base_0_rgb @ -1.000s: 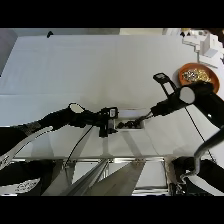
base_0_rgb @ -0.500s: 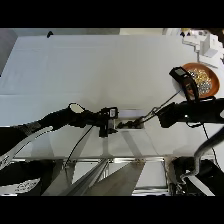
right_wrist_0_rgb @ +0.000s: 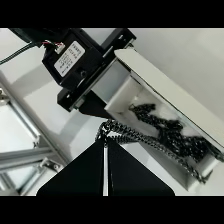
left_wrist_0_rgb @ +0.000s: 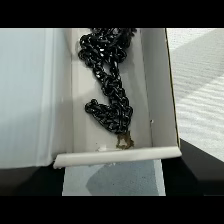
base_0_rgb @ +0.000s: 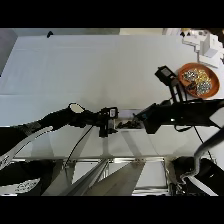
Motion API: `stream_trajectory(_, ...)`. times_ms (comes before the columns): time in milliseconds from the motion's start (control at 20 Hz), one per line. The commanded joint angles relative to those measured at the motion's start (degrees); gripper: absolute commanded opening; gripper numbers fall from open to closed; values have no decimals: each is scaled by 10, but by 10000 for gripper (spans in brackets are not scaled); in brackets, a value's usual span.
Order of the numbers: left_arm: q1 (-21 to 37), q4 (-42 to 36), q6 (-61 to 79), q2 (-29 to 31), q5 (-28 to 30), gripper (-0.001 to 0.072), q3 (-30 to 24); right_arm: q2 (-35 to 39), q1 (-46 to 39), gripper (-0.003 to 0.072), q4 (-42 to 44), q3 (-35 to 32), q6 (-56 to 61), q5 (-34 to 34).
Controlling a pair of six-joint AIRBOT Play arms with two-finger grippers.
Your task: Fold the box and place the chain.
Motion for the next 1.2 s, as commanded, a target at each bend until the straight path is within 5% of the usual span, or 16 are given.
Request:
stream_trajectory(0,0,0,0,0,0,139,0,-67,39,21,-24,0,-2,-42)
stream_trajectory(250,0,0,0,0,0,139,0,-163,60,26,-69,0,-2,-42)
stream_trajectory(350,0,0,0,0,0,139,0,-180,71,112,-75,0,-2,-43)
stream_trajectory(750,0,0,0,0,0,139,0,-120,15,122,-123,6,-25,10)
stream_trajectory(1050,0,0,0,0,0,139,0,-94,-185,30,-103,3,-306,71)
stream_trajectory(1150,0,0,0,0,0,139,0,-108,-225,53,-93,-3,-400,76)
